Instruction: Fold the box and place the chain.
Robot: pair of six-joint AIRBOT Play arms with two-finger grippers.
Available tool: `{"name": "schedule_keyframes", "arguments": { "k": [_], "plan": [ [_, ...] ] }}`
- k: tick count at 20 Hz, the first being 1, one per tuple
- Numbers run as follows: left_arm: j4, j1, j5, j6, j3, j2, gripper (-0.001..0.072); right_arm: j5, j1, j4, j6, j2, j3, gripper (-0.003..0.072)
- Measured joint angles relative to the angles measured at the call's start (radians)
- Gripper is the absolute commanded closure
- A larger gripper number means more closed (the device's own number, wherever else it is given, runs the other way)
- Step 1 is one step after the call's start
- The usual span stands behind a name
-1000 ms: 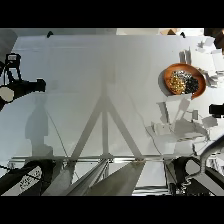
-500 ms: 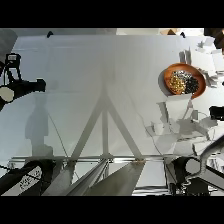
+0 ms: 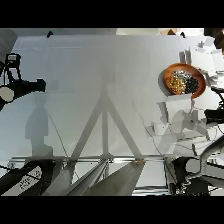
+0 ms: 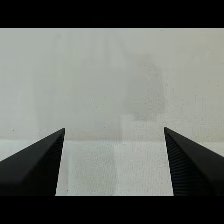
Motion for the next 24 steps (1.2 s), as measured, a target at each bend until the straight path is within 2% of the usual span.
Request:
{"name": "schedule_keyframes", "arguments": {
  "k": [2,10,12,17,20,24],
  "plan": [
    [0.0,0.0,0.0,0.0,0.0,0.0,0.0013,-0.005,0.0,0.006,-0.022,-0.006,0.001,0.0675],
    [0.0,0.0,0.0,0.0,0.0,0.0,0.0013,0.008,0.0,0.053,-0.094,0.009,0.001,0.0677],
    [0.0,0.0,0.0,0.0,0.0,0.0,0.0013,0.011,0.0,0.14,-0.145,0.037,0.001,0.0679],
    [0.0,0.0,0.0,0.0,0.0,0.0,0.0013,-0.02,0.003,0.492,-0.275,0.142,-0.036,0.068],
    [0.0,0.0,0.0,0.0,0.0,0.0,0.0013,-0.071,0.048,0.627,-0.328,0.225,-0.103,0.0679],
    [0.0,0.0,0.0,0.0,0.0,0.0,0.0013,-0.154,0.176,0.777,-0.409,0.298,-0.219,0.0679]
  ]
}}
